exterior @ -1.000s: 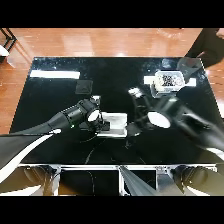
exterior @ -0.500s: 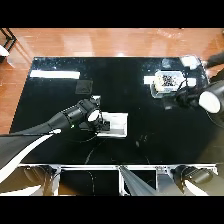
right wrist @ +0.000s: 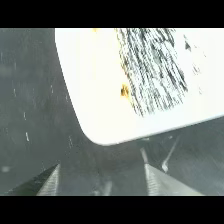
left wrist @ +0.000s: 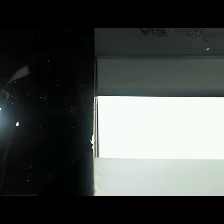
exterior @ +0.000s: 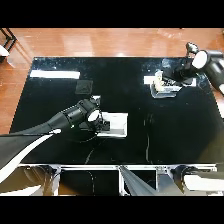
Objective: Fold the box and place the chain.
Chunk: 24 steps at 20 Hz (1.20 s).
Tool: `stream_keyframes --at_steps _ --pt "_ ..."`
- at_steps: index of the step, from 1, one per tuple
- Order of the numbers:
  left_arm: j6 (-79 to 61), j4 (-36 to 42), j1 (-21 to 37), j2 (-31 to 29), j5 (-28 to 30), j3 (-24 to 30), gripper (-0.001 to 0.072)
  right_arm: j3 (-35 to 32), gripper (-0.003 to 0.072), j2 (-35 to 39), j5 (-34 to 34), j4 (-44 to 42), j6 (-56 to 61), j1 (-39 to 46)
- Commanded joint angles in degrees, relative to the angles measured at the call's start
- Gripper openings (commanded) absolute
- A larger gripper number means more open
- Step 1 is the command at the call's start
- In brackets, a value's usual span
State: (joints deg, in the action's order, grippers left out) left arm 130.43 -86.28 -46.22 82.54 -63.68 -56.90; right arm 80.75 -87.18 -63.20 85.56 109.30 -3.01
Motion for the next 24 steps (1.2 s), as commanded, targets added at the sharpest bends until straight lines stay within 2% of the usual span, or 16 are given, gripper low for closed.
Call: stream_keyframes --at_steps 1,5,6,15,20,21,22,24 --pt "-0.02 0.0 0.04 -0.02 -0.24 -0.04 0.0023 11.04 0.054 -11.58 -3.06 -2.45 6.43 2.12" --pt "-0.02 -0.07 0.04 -0.02 -0.63 -0.04 0.0023 14.16 0.0538 -16.55 -3.52 -8.46 12.55 4.61" --pt "-0.02 -0.04 0.04 -0.02 -0.63 -0.04 0.0023 14.19 0.0486 -17.2 -3.21 -9.55 12.72 4.94" --pt "-0.02 0.0 0.04 -0.02 -1.01 -0.04 0.0023 14.19 0.0486 -20.5 2.21 -13.86 12.72 5.11" --pt "-0.02 -0.02 0.04 -0.02 -1.14 -0.04 0.0023 14.19 0.0481 -21.53 1.97 -13.81 12.35 5.11" --pt "-0.02 -0.02 0.04 -0.02 -1.16 -0.04 0.0023 14.47 0.0216 -21.53 1.49 -13.97 10.84 5.25" --pt "-0.02 -0.02 0.04 -0.02 -1.16 -0.04 0.0023 14.95 0.0021 -21.51 0.96 -14.05 8.48 5.27" --pt "-0.02 -0.02 0.04 -0.02 -1.16 -0.04 0.0023 15.61 0.0021 -20.9 -0.02 -13.99 6.54 5.44"
